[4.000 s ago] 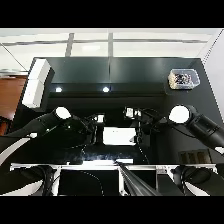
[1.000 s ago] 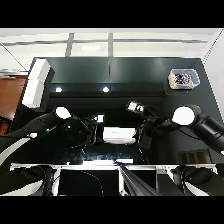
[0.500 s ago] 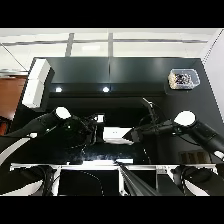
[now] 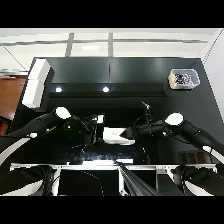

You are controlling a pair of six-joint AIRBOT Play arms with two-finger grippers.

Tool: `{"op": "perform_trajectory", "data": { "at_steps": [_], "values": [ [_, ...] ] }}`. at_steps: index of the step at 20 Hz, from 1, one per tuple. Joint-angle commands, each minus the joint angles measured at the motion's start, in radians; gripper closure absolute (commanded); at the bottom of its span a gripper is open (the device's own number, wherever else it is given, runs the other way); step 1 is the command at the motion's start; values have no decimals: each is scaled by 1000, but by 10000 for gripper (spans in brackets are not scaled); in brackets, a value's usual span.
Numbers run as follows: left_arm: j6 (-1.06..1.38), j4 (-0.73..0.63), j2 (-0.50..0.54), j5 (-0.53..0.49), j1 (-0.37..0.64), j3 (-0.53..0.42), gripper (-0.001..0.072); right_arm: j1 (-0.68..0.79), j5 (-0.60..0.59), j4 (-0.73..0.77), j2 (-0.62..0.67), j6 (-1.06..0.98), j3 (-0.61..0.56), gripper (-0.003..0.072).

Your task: Fold the box and place the chain.

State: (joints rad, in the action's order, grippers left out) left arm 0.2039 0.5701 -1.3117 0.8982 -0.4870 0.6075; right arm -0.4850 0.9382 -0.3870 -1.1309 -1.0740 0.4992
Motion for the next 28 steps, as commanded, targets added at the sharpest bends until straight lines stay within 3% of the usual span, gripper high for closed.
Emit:
{"op": "perform_trajectory", "data": {
  "at_steps": [1,3,8,9,11,16,19,24,28],
  "values": [
    [-3,-3,0,0,0,0,221,-29,-8,-34,-31,-3,-1,660],
    [-3,-3,0,0,0,0,221,-17,-3,-31,-31,4,2,660],
    [-3,2,16,-6,2,0,219,109,137,-48,42,53,68,648],
    [-3,3,25,-7,2,0,189,150,159,-63,73,50,85,648],
    [-27,26,49,-7,7,0,-1,250,202,-122,141,23,123,649],
    [-168,175,196,54,63,0,-3,477,268,-172,253,6,144,648],
    [-210,130,289,84,66,4,-1,534,237,-204,257,9,144,648],
    [-261,109,188,-76,-120,85,2,533,209,-224,257,8,143,649],
    [-369,98,56,-117,-201,156,2,533,209,-224,257,8,143,648]
  ]
}}
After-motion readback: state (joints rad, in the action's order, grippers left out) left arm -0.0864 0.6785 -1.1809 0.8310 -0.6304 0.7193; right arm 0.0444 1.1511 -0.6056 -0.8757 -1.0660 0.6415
